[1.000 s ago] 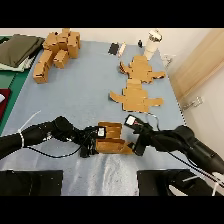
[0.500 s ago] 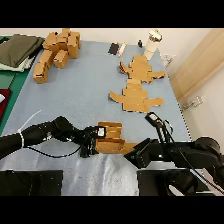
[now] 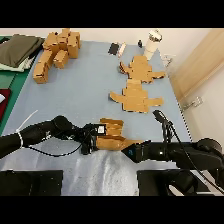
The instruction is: Fold the box.
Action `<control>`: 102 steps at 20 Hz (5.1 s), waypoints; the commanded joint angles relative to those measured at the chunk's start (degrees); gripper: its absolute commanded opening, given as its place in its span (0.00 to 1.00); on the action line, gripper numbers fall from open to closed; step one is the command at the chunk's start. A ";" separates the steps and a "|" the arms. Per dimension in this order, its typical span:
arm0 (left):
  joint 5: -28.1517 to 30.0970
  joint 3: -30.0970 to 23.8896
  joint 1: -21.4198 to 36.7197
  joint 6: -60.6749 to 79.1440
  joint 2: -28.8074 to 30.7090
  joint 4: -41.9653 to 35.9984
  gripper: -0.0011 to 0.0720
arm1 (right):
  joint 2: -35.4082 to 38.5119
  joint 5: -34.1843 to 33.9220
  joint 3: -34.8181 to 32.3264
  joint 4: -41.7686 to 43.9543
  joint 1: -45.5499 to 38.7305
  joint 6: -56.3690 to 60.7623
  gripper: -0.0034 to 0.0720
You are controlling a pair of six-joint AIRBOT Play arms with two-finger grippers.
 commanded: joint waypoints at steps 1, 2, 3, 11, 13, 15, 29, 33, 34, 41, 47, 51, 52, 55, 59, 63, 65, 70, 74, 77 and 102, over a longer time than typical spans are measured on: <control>1.73 0.09 0.09 -0.07 0.26 -0.20 0.83 | 0.07 3.30 0.07 0.44 0.04 1.09 0.99; 1.20 0.09 0.04 -0.07 0.26 -0.17 0.83 | 0.07 4.44 0.07 0.39 0.04 1.07 0.99; 0.66 0.09 0.04 -0.07 0.26 -0.20 0.83 | 0.07 5.55 0.07 0.24 0.04 1.07 0.99; -0.52 -0.02 -0.02 -0.04 -1.18 -0.17 0.83 | 0.04 7.54 -0.04 -0.46 0.02 1.09 0.99; -0.81 0.11 -0.02 -0.04 -1.46 -0.20 0.83 | 0.04 7.52 -0.04 -0.44 0.04 1.09 0.99; -0.74 0.11 -0.02 -0.02 -1.46 -0.17 0.83 | 0.04 7.48 -0.04 -0.42 0.04 1.09 0.99; -1.46 0.11 -0.02 0.00 -1.46 -0.15 0.83 | -10.40 7.56 -0.02 1.16 0.04 6.21 0.98; -2.36 0.11 -0.02 -0.04 -1.46 0.09 0.83 | -12.07 9.88 -0.02 1.53 0.04 6.23 0.96; -2.38 0.11 -0.02 -0.07 -1.46 0.07 0.72 | -12.04 10.64 0.00 1.77 0.04 6.23 0.96; -3.74 0.11 -0.02 0.61 -1.46 0.50 0.51 | -12.33 14.19 0.02 2.01 0.02 6.60 0.91; -3.50 0.11 -0.02 0.39 -1.46 0.26 0.84 | -17.05 17.59 0.09 2.23 0.04 5.35 0.11; -2.19 0.11 -0.02 -0.07 -1.46 0.04 0.84 | -23.54 25.31 0.87 4.04 0.00 -1.01 0.05; -2.16 0.11 -0.02 -0.07 -1.46 0.04 0.84 | -26.14 25.99 1.68 4.02 -0.02 -2.89 0.05; -2.10 0.11 -0.02 -0.09 -1.46 0.04 0.84 | -35.17 27.80 4.35 3.78 0.00 -8.04 0.05; -1.18 0.11 -0.02 -1.44 -1.46 0.04 0.84 | -44.06 25.40 7.21 3.67 0.15 -12.31 0.05; -0.98 0.11 0.04 -1.46 -1.46 0.04 0.84 | -45.16 23.96 7.17 3.19 0.22 -13.55 0.05; -0.79 0.11 0.04 -1.53 -1.46 0.04 0.84 | -45.13 24.02 7.21 2.95 0.20 -13.90 0.05; -0.83 0.11 0.04 -1.51 -1.46 0.02 0.84 | -40.46 23.06 11.69 -3.19 -0.37 -15.06 0.05; -0.79 0.11 0.04 -1.49 -1.46 0.04 0.84 | -30.62 5.44 15.82 -20.20 -2.45 -4.72 0.05; -0.79 0.11 0.04 -1.49 -1.46 0.04 0.84 | -23.50 -10.51 14.38 -27.39 -1.95 -3.17 0.05; -0.79 0.11 0.04 -1.51 -1.46 0.04 0.84 | -33.46 11.87 4.42 -12.72 2.99 -65.09 0.56</control>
